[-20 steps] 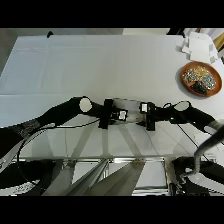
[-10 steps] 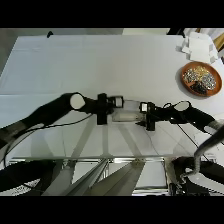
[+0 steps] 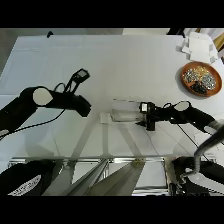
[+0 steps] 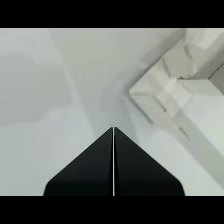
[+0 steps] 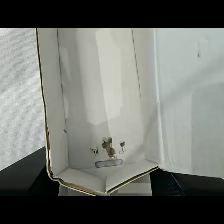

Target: Fold the box and place the chain.

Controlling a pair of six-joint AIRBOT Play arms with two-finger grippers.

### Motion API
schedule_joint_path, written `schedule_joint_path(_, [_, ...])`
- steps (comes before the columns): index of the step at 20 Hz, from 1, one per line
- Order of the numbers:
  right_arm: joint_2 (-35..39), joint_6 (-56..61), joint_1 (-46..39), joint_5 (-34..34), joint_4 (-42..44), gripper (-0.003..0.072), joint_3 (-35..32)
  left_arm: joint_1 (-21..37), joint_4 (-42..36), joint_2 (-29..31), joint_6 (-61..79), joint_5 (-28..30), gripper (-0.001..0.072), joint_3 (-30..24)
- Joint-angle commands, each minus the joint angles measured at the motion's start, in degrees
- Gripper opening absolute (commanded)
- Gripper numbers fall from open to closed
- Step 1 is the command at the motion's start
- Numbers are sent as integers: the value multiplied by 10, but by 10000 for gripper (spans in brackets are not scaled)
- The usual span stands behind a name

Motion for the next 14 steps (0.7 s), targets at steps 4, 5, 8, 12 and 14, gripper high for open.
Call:
schedule_joint_path(4, [0, 0, 0, 0, 0, 395, 0, 8, -127, -88, -70, 29, 7, -61])
schedule_joint_path(5, [0, 0, 0, 0, 0, 395, 0, 1, -138, -106, -70, 42, 7, -61])
schedule_joint_path(8, [0, 0, 0, 0, 0, 395, 0, -16, -173, -141, -59, 79, 7, -61])
schedule_joint_path(12, [0, 0, 0, 0, 0, 395, 0, -24, -225, -148, -35, 93, 7, -61])
schedule_joint_path(14, [0, 0, 0, 0, 0, 395, 0, -32, -249, -148, -14, 95, 7, -61])
